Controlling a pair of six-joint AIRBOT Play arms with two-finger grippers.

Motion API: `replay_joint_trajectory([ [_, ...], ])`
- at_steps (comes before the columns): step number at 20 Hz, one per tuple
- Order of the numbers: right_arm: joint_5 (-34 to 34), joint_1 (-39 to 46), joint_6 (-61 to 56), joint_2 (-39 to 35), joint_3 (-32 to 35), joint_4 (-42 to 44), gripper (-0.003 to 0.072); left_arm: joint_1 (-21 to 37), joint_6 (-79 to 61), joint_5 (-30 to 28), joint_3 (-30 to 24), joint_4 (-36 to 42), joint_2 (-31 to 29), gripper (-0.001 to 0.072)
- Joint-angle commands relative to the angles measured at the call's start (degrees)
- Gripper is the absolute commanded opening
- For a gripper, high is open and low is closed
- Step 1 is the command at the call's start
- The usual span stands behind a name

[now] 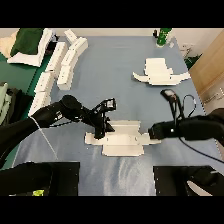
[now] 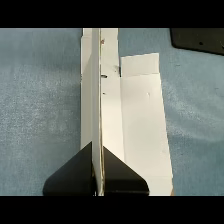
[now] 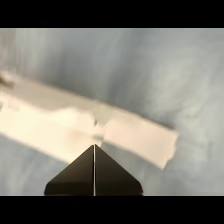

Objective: Fold the box.

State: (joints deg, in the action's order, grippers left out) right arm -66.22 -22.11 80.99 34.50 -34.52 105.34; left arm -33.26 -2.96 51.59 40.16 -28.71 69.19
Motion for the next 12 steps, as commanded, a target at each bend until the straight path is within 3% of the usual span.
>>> replay_joint_trajectory([
  [1,-5.11,-15.61,5.86,-5.68,3.82,0.7,-0.0001,0.02,-0.02,0.02,0.02,0.02,0.0,0.0017],
  [3,1.11,-27.3,6.67,-5.62,6.25,-3.82,0.0001,0.02,-0.02,0.02,0.02,0.0,0.0,0.0017],
  [4,4.02,-32.26,9.9,-4.26,7.34,-5.79,0.0056,0.02,-0.02,0.07,0.02,0.02,0.0,0.0017],
  [6,9.25,-39.98,16.26,1.03,9.16,-11.67,0.0616,0.04,-0.02,-0.09,0.02,0.0,0.0,0.0017],
  [7,10.95,-42.34,16.63,4.63,9.31,-16.06,0.0666,0.04,-0.02,-0.13,0.02,0.0,0.0,0.0017],
  [12,21.05,-43.67,11.5,17.49,8.63,-28.59,0.0661,0.04,-0.02,-0.11,0.02,0.0,0.0,0.0017],
])
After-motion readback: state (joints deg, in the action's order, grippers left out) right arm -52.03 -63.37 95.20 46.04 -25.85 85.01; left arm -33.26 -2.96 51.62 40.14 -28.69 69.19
